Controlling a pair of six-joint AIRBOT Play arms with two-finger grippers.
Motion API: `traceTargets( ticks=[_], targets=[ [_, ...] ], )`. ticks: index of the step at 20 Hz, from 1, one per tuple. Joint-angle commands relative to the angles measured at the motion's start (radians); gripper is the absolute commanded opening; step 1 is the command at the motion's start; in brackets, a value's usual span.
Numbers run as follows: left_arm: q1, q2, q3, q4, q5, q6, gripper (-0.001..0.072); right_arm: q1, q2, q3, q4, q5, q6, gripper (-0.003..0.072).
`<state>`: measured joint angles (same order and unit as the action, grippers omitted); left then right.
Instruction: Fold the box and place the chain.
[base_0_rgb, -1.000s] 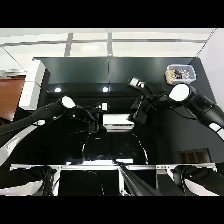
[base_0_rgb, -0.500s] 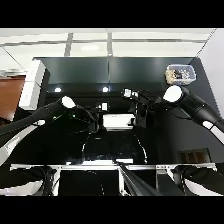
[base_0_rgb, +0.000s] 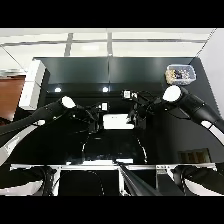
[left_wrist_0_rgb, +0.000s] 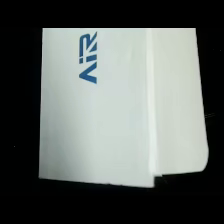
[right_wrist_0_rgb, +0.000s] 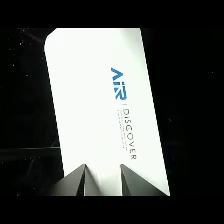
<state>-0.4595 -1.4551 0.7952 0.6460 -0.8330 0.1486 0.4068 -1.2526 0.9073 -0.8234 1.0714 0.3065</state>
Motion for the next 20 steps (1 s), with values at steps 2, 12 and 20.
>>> traceTargets(
  ticks=[2, 12, 20],
  targets=[
    [0.000, -0.001, 0.001, 0.000, -0.001, 0.001, 0.0496, 0.000, 0.002, 0.000, 0.003, -0.016, 0.004, 0.0241],
    [0.000, -0.001, 0.001, 0.000, -0.001, 0.001, 0.0496, 0.000, 0.004, 0.000, 0.000, -0.070, -0.027, 0.0634],
    [0.000, -0.001, 0.001, 0.000, -0.001, 0.001, 0.0496, 0.000, -0.018, 0.000, 0.004, -0.084, -0.026, 0.0406]
  ],
)
